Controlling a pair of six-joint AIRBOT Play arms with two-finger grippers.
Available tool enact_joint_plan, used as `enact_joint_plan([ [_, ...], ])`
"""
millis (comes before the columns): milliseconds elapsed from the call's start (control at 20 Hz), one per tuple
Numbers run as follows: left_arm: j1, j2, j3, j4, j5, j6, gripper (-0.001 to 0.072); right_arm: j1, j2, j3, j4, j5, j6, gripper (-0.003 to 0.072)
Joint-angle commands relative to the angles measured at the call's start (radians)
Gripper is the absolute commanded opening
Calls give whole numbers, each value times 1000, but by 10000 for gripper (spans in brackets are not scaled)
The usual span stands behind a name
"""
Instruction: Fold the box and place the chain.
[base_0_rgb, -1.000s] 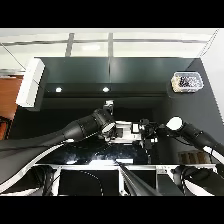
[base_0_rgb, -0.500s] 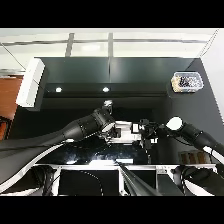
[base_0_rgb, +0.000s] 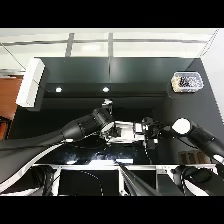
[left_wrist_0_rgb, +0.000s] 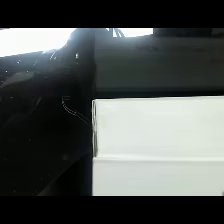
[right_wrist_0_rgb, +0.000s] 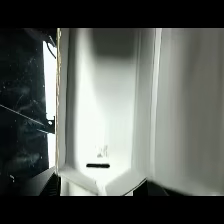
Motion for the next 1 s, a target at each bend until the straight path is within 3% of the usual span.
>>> enact_joint_plan([
  [0,6,2,1,3,30,-22,25,0,82,1,-175,66,172,629],
  [550,6,1,1,3,41,-21,25,0,1,-7,-100,-3,98,627],
  [600,6,1,1,4,41,-19,25,0,1,-7,-99,-3,94,478],
  [700,6,1,1,3,41,-20,25,0,1,-7,-93,1,94,443],
  [800,6,1,1,3,40,-19,25,0,0,-7,-51,0,95,190],
  [950,6,1,1,3,41,-20,25,1,-11,-7,42,-2,95,191],
])
